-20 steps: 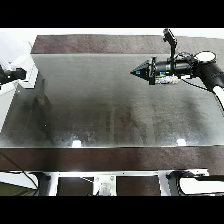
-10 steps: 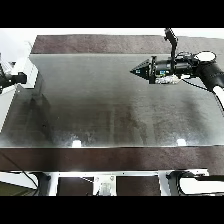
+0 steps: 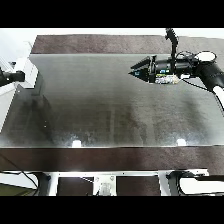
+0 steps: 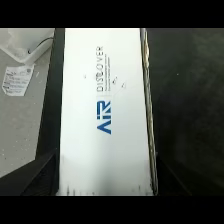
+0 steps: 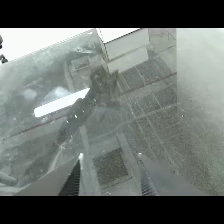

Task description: Fold the box and place the chain.

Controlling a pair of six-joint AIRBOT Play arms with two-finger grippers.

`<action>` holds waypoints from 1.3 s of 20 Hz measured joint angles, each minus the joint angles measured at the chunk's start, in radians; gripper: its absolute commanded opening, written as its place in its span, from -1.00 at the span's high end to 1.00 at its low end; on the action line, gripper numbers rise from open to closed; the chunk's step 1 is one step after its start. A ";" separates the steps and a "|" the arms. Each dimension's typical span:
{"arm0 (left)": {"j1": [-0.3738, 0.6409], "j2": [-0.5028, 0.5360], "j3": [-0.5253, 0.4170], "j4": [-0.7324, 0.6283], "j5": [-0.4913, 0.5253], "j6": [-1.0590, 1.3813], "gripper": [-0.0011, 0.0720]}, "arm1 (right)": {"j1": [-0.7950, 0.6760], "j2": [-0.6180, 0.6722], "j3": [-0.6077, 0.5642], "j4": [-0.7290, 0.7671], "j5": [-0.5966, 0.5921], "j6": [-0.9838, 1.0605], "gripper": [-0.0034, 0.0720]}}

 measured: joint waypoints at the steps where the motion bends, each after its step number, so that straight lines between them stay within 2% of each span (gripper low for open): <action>1: 0.000 0.024 0.000 0.001 -0.003 0.007 -1.00 | 0.000 0.000 0.000 0.002 0.000 0.000 -0.28; 2: 0.000 0.048 0.001 0.001 -0.013 0.011 -0.80 | 0.000 0.000 0.000 0.002 0.000 0.000 0.08; 3: 0.000 0.074 0.001 0.002 -0.033 0.011 0.15 | 0.000 0.000 0.000 0.002 0.000 0.000 0.67; 4: 0.000 0.105 0.001 0.002 -0.070 0.010 0.91 | 0.000 0.001 0.000 0.002 0.000 0.005 0.82; 5: 0.000 0.137 0.002 0.002 -0.119 0.010 0.93 | 0.000 0.003 0.000 0.003 0.000 0.012 0.89; 8: -0.011 0.238 -0.002 -0.051 -0.298 0.034 0.93 | -0.002 0.029 -0.011 0.020 -0.021 0.032 0.89; 11: -0.064 0.372 -0.047 -0.120 -0.362 0.092 0.93 | -0.003 0.114 -0.077 0.030 -0.128 0.050 0.90; 14: -0.157 0.515 -0.157 -0.185 -0.319 0.154 0.93 | -0.006 0.259 -0.212 0.033 -0.297 0.062 0.89; 19: -0.296 0.717 -0.450 -0.313 -0.205 0.288 0.93 | -0.008 0.541 -0.507 0.006 -0.521 0.066 0.89; 26: -0.347 0.890 -0.851 -0.561 -0.125 0.565 0.93 | -0.008 0.896 -0.931 -0.049 -0.718 0.066 0.89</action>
